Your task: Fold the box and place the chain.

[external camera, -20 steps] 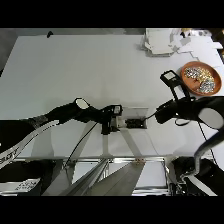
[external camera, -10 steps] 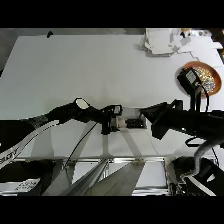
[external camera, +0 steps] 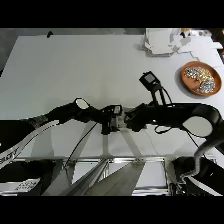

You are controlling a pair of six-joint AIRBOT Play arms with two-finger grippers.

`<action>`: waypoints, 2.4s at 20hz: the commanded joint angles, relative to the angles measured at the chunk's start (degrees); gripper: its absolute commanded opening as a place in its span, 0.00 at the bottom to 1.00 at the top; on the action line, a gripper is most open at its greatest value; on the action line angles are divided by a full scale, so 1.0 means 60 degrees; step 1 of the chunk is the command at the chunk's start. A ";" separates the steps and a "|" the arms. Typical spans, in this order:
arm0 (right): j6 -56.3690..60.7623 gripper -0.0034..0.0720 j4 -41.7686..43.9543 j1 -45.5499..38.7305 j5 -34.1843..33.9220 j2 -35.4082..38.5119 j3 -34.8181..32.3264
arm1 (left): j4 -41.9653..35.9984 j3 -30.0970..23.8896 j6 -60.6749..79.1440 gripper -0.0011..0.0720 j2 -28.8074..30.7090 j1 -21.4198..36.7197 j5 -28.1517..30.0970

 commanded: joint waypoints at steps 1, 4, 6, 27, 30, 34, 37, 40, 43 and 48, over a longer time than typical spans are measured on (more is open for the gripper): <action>0.0022 0.18 -0.0004 0.0087 0.0200 -0.0798 0.0011 | 0.0004 -0.0004 0.0000 0.30 0.0004 0.0004 0.0000; 0.0004 0.23 0.0073 0.0084 0.0248 -0.0801 0.0040 | 0.0004 -0.0004 0.0000 0.30 0.0004 0.0004 0.0004; -0.0477 0.23 0.0098 0.0080 0.0903 -0.0801 0.0532 | 0.0004 -0.0004 0.0000 0.30 0.0004 0.0004 0.0004; -0.7996 0.37 0.0900 -0.1530 0.2783 -0.3089 0.1639 | 0.0000 -0.0004 0.0000 0.30 0.0004 0.0004 0.0000; -0.8462 0.37 0.0947 -0.1410 0.2667 -0.2473 0.1151 | 0.0000 -0.0004 0.0000 0.30 0.0004 0.0004 0.0004; -0.8429 0.39 0.0492 -0.0965 0.2116 -0.2299 0.0816 | 0.0004 -0.0004 0.0000 0.30 0.0004 0.0004 0.0000; -0.8411 0.41 0.0200 -0.0885 0.1934 -0.2299 0.0816 | 0.0004 -0.0004 0.0000 0.30 0.0004 0.0004 0.0000; -0.8411 0.43 -0.0233 -0.0885 0.1763 -0.2302 0.0812 | 0.0000 -0.0004 0.0000 0.30 0.0004 0.0004 0.0004; -0.8415 0.43 -0.0492 -0.0885 0.1756 -0.2302 0.0787 | 0.0000 -0.0004 0.0000 0.30 0.0004 0.0004 0.0000; -0.8419 0.25 -0.0514 -0.0885 0.1749 -0.2313 0.0772 | 0.0004 -0.0004 0.0000 0.30 0.0004 0.0004 0.0000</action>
